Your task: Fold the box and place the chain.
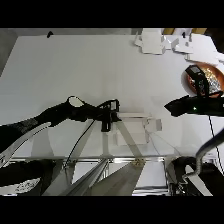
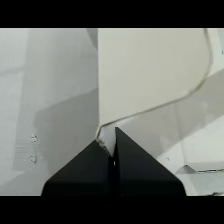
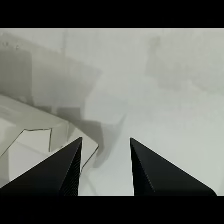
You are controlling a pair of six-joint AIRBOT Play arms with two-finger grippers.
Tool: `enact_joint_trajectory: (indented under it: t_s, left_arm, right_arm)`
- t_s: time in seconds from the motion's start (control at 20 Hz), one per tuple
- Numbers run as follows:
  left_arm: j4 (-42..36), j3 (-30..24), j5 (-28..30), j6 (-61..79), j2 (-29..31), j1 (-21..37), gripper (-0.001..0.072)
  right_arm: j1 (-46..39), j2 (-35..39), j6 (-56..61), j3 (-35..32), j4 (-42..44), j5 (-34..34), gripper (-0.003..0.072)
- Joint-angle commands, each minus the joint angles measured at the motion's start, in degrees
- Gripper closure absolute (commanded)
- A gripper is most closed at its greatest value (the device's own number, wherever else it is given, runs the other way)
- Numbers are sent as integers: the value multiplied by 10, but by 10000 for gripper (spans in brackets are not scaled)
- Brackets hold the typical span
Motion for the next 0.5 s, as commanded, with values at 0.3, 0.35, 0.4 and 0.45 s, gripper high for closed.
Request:
enact_joint_trajectory:
  t_s: [0.3, 0.35, 0.4, 0.45]
  left_arm:
    - [19, 0, -2, 13, -23, 0, 703]
    - [24, 0, -1, 18, -23, 0, 703]
    - [25, 0, -1, 31, -23, 0, 703]
    - [25, 2, -1, 42, -23, 0, 704]
  right_arm:
    - [1, 0, 0, 0, 0, 2, 340]
    - [1, 0, 0, 0, 0, 2, 340]
    - [1, 0, 0, 0, 0, 2, 340]
    - [1, 0, 0, 0, 0, 2, 340]
